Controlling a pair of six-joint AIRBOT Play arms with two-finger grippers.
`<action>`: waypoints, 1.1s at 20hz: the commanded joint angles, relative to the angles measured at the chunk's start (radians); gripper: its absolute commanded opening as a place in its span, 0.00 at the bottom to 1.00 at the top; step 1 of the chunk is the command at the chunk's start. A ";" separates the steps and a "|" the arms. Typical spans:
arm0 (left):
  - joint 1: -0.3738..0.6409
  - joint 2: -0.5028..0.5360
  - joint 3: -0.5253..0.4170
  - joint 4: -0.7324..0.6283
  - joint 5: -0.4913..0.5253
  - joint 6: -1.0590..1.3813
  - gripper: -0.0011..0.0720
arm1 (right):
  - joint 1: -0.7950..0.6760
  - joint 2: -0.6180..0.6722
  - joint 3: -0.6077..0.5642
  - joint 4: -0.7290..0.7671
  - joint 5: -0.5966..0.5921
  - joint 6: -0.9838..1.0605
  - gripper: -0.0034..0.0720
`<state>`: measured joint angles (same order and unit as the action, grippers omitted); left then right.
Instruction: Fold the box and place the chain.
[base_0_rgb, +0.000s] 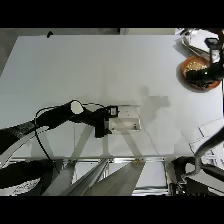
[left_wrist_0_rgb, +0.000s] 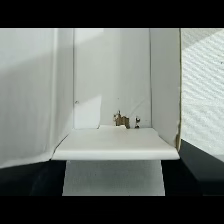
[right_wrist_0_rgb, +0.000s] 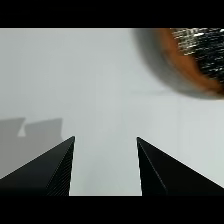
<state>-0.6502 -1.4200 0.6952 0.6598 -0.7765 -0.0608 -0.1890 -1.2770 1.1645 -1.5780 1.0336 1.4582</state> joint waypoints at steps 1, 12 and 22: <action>0.000 0.000 0.000 0.000 -0.002 0.000 0.41 | -0.156 -0.221 0.133 0.008 -0.029 -0.027 0.56; 0.000 0.000 0.000 0.000 -0.005 0.000 0.41 | -0.200 -0.515 0.311 -0.075 -0.080 0.116 0.48; 0.000 0.000 0.000 0.000 -0.005 0.000 0.41 | -0.200 -0.539 0.315 -0.074 -0.074 0.106 0.06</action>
